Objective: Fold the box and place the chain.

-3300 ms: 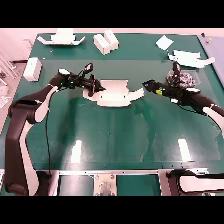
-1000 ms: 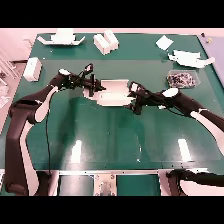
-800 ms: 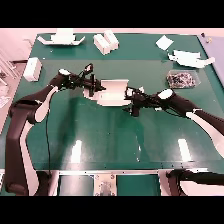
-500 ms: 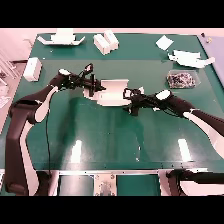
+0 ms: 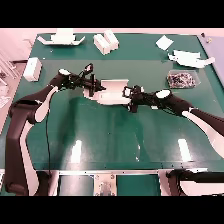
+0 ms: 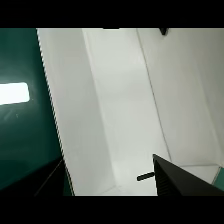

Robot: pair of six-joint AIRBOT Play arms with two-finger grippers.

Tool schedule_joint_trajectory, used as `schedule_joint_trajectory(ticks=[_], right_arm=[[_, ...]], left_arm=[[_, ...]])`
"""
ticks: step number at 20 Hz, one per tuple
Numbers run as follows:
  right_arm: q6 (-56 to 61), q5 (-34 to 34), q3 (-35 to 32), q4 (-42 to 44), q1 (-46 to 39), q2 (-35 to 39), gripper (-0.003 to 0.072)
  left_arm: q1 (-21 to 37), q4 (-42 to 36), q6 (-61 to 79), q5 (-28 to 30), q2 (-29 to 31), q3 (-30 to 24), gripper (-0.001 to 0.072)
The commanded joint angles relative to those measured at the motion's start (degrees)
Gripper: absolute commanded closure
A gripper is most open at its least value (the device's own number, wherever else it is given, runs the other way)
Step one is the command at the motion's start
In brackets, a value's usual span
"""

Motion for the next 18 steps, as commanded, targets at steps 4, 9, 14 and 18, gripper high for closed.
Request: schedule_joint_trajectory(ticks=[4,9,14,18], right_arm=[[-2.2,0.0,1.4,2.8,-2.8,0.0,0.0026],[-4.5,7.1,1.5,7.8,-7.1,-0.2,0.0026],[-10.0,8.9,1.6,12.8,-8.3,-1.1,0.0026],[-10.8,11.5,4.4,13.4,-9.1,-5.0,0.0026]], left_arm=[[0.0,0.0,0.0,0.0,0.0,0.0,0.0688],[0.0,0.0,-0.2,0.0,0.0,0.0,0.0687],[0.0,0.0,-0.4,0.0,0.0,0.0,0.0687],[0.0,0.0,-0.4,0.0,0.0,0.0,0.0687]])
